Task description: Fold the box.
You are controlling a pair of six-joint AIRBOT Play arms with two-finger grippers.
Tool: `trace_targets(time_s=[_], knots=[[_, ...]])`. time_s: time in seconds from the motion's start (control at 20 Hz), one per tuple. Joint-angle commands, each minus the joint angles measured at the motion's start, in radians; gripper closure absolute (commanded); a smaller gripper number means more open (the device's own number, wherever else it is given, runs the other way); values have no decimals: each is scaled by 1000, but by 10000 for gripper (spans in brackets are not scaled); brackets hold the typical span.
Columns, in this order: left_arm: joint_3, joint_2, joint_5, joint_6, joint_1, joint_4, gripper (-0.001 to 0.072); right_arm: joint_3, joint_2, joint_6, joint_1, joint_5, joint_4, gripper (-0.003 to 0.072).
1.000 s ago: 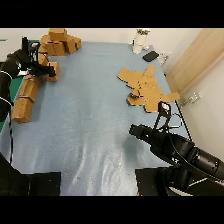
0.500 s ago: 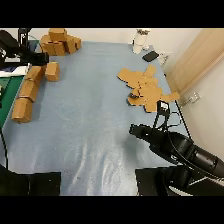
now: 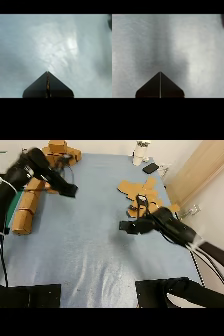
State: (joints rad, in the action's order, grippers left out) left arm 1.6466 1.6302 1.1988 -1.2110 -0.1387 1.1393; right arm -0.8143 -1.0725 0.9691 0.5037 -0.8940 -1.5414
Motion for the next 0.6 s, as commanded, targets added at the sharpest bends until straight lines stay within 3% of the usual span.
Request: trace_targets(time_s=[0.0,0.25,0.55], knots=[[-196,-80,-67,-36,-119,9,701,-172,-197,201,-34,-31,-167,681],[-423,-218,-150,-62,-165,9,700,-227,-293,253,-34,-37,-232,681],[-439,-234,-85,-61,-166,8,695,-227,-293,252,-36,-39,-232,681]])
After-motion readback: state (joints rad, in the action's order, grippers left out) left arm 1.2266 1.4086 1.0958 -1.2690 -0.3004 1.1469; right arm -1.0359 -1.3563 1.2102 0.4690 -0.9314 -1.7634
